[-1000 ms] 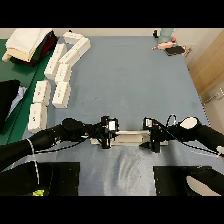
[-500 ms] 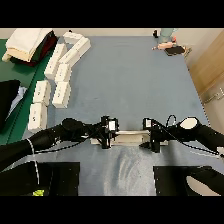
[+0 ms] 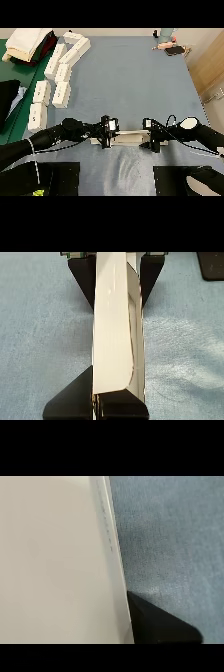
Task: Fold the box.
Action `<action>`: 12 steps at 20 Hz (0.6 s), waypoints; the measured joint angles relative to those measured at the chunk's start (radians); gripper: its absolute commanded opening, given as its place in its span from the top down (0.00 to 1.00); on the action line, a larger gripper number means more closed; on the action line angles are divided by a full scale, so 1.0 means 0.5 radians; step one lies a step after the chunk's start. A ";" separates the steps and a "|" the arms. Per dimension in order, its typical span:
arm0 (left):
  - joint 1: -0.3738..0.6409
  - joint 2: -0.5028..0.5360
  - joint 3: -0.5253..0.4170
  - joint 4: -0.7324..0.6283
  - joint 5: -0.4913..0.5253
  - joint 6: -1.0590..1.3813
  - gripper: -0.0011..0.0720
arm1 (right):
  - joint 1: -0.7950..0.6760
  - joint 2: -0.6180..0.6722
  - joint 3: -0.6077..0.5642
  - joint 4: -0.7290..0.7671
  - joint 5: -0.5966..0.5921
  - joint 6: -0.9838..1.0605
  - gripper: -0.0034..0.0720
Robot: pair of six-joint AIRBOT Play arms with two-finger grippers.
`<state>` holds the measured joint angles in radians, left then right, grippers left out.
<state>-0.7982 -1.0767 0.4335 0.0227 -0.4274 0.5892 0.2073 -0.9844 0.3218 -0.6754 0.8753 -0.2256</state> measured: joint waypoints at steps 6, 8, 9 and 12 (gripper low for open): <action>0.000 -0.001 0.004 -0.004 -0.028 -0.001 0.97 | -0.002 0.000 0.000 0.002 -0.003 -0.002 0.28; 0.001 -0.001 0.003 -0.006 -0.044 -0.009 0.97 | -0.002 0.000 0.000 0.002 -0.004 -0.002 0.28; 0.001 0.000 0.003 -0.002 -0.058 -0.013 0.97 | -0.002 0.000 0.000 0.002 -0.004 -0.002 0.28; 0.000 -0.007 0.003 -0.003 -0.069 -0.030 0.38 | -0.002 0.000 0.000 0.002 -0.004 -0.004 0.28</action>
